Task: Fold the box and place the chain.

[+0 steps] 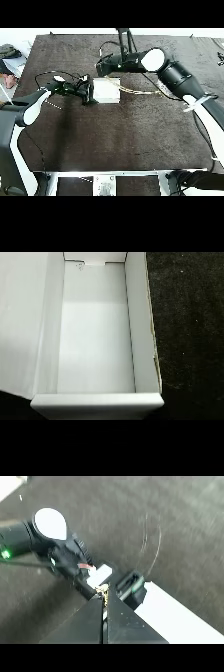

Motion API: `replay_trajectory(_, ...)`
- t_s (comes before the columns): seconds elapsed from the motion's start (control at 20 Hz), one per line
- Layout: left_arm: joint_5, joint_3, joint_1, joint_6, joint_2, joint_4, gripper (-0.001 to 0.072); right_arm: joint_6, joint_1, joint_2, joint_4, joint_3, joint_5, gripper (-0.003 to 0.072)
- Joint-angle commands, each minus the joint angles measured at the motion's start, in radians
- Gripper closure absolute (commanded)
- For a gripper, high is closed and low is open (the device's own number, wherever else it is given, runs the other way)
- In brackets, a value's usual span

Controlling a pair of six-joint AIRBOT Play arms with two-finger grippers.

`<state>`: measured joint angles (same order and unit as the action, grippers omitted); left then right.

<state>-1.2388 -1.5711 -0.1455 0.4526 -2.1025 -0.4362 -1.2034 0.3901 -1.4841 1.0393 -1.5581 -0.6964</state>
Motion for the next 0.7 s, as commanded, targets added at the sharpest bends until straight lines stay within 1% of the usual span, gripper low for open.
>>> replay_trajectory(0.0,0.0,0.0,0.001,0.0,0.0,0.0,0.0303,-0.001,0.006,-0.068,-0.004,0.005,-0.026,0.07)
replay_trajectory(0.2,0.0,0.0,0.001,0.0,0.0,0.0,0.0303,-0.001,0.005,-0.141,0.014,0.006,-0.047,0.0694)
replay_trajectory(0.25,0.0,0.0,0.001,0.0,0.0,0.0,0.0303,-0.001,0.005,-0.148,0.043,0.006,-0.055,0.0538)
replay_trajectory(0.3,0.0,0.0,0.001,0.0,0.0,0.0,0.0303,-0.004,0.004,-0.148,0.076,0.006,-0.061,0.0399)
replay_trajectory(0.35,0.0,0.0,0.001,0.0,0.0,0.0,0.0303,-0.028,-0.001,-0.143,0.109,0.006,-0.063,0.0422)
replay_trajectory(0.45,0.0,0.0,0.001,0.0,0.0,0.0,0.0303,-0.068,-0.022,-0.121,0.154,0.006,-0.08,0.0423)
replay_trajectory(0.55,0.0,0.0,0.001,0.0,0.0,0.0,0.0303,-0.111,-0.068,-0.095,0.173,0.007,-0.163,0.0423)
replay_trajectory(0.6,0.0,0.0,0.001,0.0,0.001,0.0,0.0303,-0.124,-0.098,-0.071,0.173,0.024,-0.211,0.0423)
replay_trajectory(0.65,0.0,0.0,0.001,0.0,0.0,0.0,0.0303,-0.133,-0.127,-0.034,0.174,0.068,-0.216,0.0423)
